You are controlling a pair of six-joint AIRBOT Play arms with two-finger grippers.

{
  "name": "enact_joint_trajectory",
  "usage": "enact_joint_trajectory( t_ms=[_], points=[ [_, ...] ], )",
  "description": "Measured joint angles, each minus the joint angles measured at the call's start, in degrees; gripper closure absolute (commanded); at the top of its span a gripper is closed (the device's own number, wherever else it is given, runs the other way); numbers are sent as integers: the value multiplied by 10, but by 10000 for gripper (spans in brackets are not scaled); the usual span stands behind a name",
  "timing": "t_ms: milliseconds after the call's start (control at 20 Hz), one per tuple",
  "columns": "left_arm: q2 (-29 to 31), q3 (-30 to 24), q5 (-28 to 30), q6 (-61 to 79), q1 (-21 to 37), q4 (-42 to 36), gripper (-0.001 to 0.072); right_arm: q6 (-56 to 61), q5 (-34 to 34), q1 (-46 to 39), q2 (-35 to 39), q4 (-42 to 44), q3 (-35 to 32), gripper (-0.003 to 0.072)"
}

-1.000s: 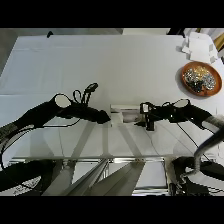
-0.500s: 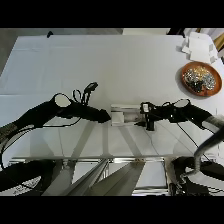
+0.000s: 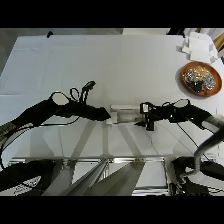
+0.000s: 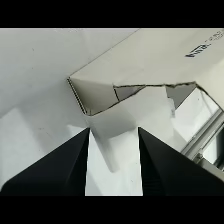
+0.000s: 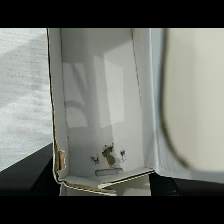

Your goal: Fold the box and place the chain.

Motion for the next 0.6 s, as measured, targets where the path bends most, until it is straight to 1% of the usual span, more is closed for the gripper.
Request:
enact_joint_trajectory(
  t_ms=[200, 600],
  points=[
    [-3, 7, 0, -39, -19, 15, 362, 0, 0, 0, 0, 0, 0, 279],
    [-26, 83, 4, -202, -67, 137, 360, 1, 0, 0, 0, 0, 0, 279]
  ],
)
